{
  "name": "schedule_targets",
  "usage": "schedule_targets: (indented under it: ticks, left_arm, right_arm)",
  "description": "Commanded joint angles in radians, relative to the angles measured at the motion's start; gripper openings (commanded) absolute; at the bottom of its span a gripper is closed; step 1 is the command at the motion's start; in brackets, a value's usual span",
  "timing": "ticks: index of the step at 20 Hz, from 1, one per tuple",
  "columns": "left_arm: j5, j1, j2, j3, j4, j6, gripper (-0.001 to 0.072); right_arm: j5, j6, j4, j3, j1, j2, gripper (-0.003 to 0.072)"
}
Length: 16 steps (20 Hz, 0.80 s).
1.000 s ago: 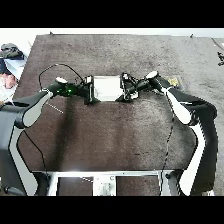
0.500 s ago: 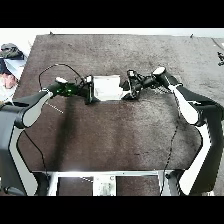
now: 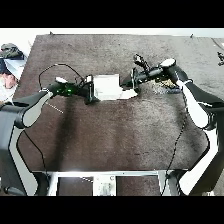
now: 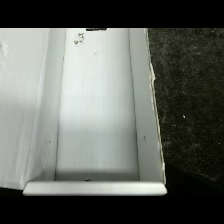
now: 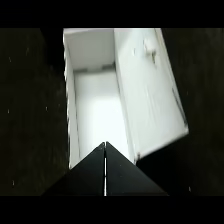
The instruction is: Fold the box and place the chain.
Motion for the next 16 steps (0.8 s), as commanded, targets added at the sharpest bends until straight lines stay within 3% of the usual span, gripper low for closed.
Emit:
schedule_targets:
  ticks: [1, 4, 6, 16]
  left_arm:
    - [-0.002, 0.000, 0.000, -0.001, 0.001, 0.001, 0.0277]
    - [-0.002, 0.000, 0.000, -0.001, 0.001, 0.001, 0.0277]
    - [-0.002, 0.000, 0.000, -0.001, 0.001, 0.001, 0.0277]
    - [-0.002, 0.000, 0.000, -0.001, 0.001, 0.001, 0.0277]
  right_arm:
    - [-0.151, 0.021, 0.052, 0.000, 0.055, 0.005, 0.0006]
    - [-0.326, 0.021, 0.039, 0.000, 0.085, -0.011, -0.0017]
    - [-0.383, 0.021, 0.035, 0.000, 0.087, -0.025, -0.0017]
    - [-0.330, 0.072, -0.082, 0.000, 0.086, -0.085, -0.0017]
